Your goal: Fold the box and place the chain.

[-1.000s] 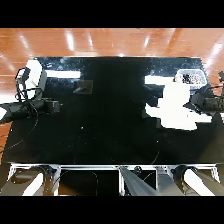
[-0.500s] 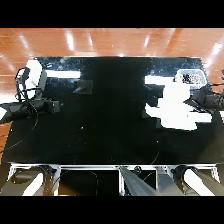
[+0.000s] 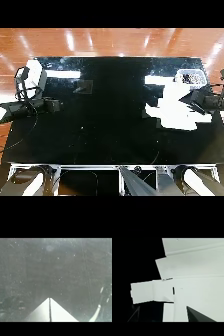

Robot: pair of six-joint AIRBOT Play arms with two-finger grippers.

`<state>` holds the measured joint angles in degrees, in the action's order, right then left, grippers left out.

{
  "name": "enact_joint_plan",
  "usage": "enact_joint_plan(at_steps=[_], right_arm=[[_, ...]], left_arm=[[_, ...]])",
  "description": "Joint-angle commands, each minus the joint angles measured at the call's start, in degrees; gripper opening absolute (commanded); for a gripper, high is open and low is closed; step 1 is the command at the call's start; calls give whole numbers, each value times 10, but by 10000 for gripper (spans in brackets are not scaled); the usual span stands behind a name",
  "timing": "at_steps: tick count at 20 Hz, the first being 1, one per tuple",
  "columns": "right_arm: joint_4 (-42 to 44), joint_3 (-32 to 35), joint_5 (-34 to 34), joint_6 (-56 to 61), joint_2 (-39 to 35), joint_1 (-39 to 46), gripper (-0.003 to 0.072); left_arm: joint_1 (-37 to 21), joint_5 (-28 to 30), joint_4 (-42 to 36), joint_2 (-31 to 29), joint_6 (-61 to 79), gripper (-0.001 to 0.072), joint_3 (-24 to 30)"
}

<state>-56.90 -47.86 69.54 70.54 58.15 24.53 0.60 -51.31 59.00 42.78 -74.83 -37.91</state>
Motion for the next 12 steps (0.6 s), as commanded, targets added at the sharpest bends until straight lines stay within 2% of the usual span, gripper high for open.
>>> enact_joint_plan(at_steps=[1,2,5,7,8,10,11,12], right_arm=[[-24,-12,-16,-5,0,18,720],[-41,-25,-28,-6,0,41,720],[-122,-61,-67,-18,16,162,720],[-89,-77,-71,-22,64,263,720],[-24,-87,-45,-67,101,313,720],[97,-114,73,-203,183,385,720],[101,-132,102,-209,224,408,720],[76,-147,102,-203,254,422,720]], left_arm=[[0,16,-2,0,-1,357,0],[0,16,-2,1,-4,620,0],[0,7,-2,1,-4,621,0],[0,7,-6,4,-4,621,0],[0,7,-6,5,-4,620,0],[0,-4,-7,10,-4,619,0],[0,-6,-7,15,-4,620,0],[0,-10,-8,20,-4,620,0]])
